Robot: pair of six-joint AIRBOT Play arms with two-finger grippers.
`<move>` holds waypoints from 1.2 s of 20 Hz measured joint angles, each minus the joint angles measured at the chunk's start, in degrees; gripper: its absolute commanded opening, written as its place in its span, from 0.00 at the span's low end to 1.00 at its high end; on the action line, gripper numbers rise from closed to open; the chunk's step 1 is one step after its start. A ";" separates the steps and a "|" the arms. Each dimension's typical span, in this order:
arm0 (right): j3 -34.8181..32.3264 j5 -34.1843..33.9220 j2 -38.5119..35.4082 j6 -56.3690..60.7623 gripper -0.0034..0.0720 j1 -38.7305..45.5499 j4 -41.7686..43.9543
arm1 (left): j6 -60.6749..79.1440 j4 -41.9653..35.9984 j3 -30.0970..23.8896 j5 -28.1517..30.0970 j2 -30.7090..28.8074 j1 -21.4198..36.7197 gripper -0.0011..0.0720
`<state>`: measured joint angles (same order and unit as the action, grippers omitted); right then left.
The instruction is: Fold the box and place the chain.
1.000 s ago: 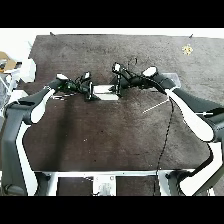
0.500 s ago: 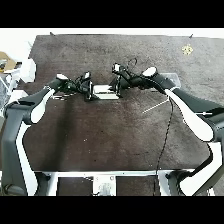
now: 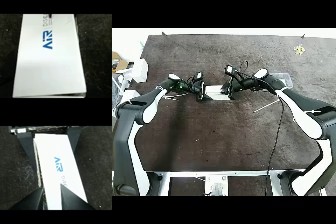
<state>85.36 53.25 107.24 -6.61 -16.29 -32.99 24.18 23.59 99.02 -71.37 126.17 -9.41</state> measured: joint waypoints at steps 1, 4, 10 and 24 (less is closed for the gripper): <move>-0.04 0.42 -0.15 0.15 0.33 0.24 0.09 | 0.02 0.02 0.00 -0.09 0.00 -0.02 0.50; -0.07 1.81 -1.09 0.20 0.33 0.70 1.95 | 0.00 0.07 0.00 -0.42 0.00 -0.07 0.50; 0.02 1.99 -2.69 -0.70 0.07 0.94 9.27 | -0.07 0.02 0.00 -0.22 0.00 -0.07 0.50; 0.17 4.33 2.78 -0.24 0.05 0.98 3.96 | -0.02 -0.07 -0.02 0.02 0.00 -0.11 0.50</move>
<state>85.54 57.58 110.02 -6.85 -15.31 -29.04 24.16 23.53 99.00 -71.35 126.17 -9.52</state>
